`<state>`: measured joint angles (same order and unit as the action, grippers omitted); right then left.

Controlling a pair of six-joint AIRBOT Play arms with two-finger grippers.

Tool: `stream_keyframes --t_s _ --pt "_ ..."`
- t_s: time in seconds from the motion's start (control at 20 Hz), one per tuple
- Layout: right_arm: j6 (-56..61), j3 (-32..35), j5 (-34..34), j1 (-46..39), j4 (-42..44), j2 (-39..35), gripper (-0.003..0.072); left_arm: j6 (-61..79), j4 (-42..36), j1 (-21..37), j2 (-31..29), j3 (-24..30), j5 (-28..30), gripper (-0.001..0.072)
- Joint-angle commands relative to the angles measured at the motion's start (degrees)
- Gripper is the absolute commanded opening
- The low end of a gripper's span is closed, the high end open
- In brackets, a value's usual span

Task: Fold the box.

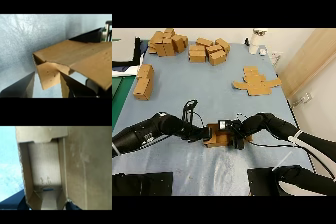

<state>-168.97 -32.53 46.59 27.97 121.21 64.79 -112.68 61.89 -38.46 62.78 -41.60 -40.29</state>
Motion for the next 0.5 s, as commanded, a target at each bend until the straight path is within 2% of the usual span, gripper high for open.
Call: stream_keyframes --t_s 0.0,0.45 --pt "0.02 0.00 -0.02 0.00 0.00 0.00 0.0524 -17.51 13.60 -4.48 2.71 -4.85 -5.25 0.0489" --pt "0.02 0.00 -0.02 0.00 0.00 0.00 0.0524 -27.78 19.80 -10.38 9.05 -11.85 -12.72 0.0487"
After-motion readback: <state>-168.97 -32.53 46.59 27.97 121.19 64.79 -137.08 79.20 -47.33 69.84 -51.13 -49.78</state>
